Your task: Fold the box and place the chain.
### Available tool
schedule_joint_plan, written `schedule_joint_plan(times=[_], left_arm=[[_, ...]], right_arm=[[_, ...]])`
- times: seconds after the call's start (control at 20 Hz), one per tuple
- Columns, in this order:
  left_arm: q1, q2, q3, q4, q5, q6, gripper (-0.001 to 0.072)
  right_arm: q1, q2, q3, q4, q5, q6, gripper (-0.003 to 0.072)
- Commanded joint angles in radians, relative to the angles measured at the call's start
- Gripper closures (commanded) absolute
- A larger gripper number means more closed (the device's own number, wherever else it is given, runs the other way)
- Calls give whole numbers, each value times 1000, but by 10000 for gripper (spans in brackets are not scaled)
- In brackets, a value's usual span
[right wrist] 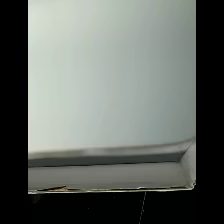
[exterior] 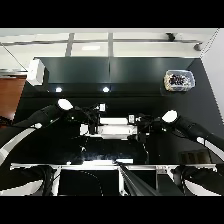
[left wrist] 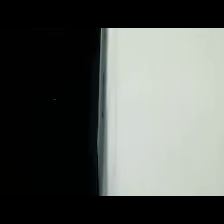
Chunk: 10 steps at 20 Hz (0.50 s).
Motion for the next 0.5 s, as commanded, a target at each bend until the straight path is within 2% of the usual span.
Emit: schedule_joint_plan(times=[0.0,0.45], left_arm=[[1,0,0,0,-1,0,683],[1,0,0,0,-2,-1,683]], right_arm=[[15,-3,0,-16,-26,22,57],[42,-7,0,-51,-65,60,57]])
